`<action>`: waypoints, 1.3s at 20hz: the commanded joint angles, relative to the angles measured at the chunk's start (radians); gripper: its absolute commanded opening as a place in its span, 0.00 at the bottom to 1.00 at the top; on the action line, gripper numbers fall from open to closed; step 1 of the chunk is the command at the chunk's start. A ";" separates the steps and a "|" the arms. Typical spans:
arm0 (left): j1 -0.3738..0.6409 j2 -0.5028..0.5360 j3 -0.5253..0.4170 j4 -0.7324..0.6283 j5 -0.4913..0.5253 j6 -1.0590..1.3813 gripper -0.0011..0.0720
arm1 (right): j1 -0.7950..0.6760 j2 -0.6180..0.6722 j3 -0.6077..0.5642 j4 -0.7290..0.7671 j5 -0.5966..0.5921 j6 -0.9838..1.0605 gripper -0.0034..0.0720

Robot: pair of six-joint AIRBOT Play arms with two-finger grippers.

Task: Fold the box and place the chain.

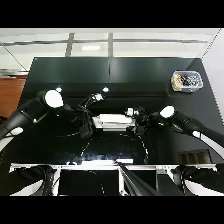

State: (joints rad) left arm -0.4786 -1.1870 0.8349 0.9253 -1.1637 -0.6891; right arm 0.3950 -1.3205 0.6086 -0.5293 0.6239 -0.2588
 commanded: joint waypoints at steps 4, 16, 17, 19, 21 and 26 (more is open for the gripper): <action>0.030 0.006 -0.110 -0.626 0.520 0.261 0.05 | 0.000 0.000 0.000 0.001 0.000 0.000 0.59; 0.039 -0.263 0.003 -0.347 0.480 0.222 0.05 | 0.000 0.000 0.000 0.002 0.001 0.000 0.59; 0.034 -0.271 0.021 -0.263 0.479 0.168 0.05 | 0.000 0.000 0.000 0.002 0.001 0.000 0.59; 0.026 -0.279 0.050 -0.193 0.467 0.133 0.05 | 0.000 0.000 0.000 0.002 0.000 0.000 0.59; 0.023 -0.288 0.078 -0.196 0.415 0.136 0.05 | 0.000 0.000 0.000 0.002 0.000 0.000 0.59; 0.058 -0.302 0.146 -0.188 0.258 0.164 0.05 | 0.000 0.000 0.000 0.002 0.000 0.000 0.59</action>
State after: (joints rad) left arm -0.4397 -1.4845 0.9463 0.7105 -0.8276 -0.5190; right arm 0.3950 -1.3205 0.6086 -0.5293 0.6281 -0.2623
